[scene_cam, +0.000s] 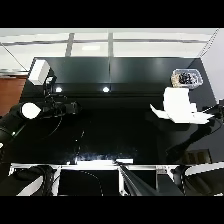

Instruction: Fold the box and place the chain.

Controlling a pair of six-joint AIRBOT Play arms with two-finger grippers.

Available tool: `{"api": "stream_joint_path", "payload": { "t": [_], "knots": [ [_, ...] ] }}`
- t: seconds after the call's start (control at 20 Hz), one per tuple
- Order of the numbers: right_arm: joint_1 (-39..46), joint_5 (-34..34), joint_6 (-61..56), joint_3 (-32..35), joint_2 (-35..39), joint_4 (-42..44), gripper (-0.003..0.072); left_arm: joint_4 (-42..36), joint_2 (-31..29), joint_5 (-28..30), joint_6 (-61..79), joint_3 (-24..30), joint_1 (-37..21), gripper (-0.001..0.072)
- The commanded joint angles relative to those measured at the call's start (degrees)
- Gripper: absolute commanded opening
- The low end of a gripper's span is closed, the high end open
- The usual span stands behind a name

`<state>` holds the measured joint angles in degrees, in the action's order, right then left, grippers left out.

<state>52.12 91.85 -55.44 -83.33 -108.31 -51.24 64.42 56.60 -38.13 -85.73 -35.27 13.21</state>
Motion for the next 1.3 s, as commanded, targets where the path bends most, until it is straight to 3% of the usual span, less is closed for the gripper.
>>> {"api": "stream_joint_path", "payload": {
  "t": [0.0,0.15,0.3,0.65,0.9,1.05,1.25],
  "knots": [
    [-0.72,3.91,1.31,0.96,1.51,4.46,0.0010,0.00,0.04,-0.07,0.04,-0.04,0.00,0.0706],
    [-1.27,3.61,2.14,7.87,7.58,10.23,0.0010,-0.02,0.04,-0.09,0.04,-0.04,0.00,0.0706],
    [-3.87,-0.35,2.14,19.02,15.54,18.95,0.0009,-0.61,0.04,-0.07,0.04,-0.04,0.00,0.0706],
    [-24.79,-24.94,2.60,44.83,39.06,26.21,0.0009,-2.12,0.04,-0.09,0.48,-0.04,0.52,0.0706],
    [-45.29,-35.82,13.84,50.84,49.48,28.65,0.0008,-2.12,0.04,0.72,3.43,-0.04,3.91,0.0706],
    [-51.45,-42.29,22.36,55.84,55.91,35.65,0.0008,-2.64,0.07,0.90,3.10,-0.04,6.25,0.0706],
    [-54.66,-40.63,25.99,60.04,58.03,37.57,0.0008,-18.32,1.90,0.13,9.84,-0.04,6.23,0.0702]
  ]
}}
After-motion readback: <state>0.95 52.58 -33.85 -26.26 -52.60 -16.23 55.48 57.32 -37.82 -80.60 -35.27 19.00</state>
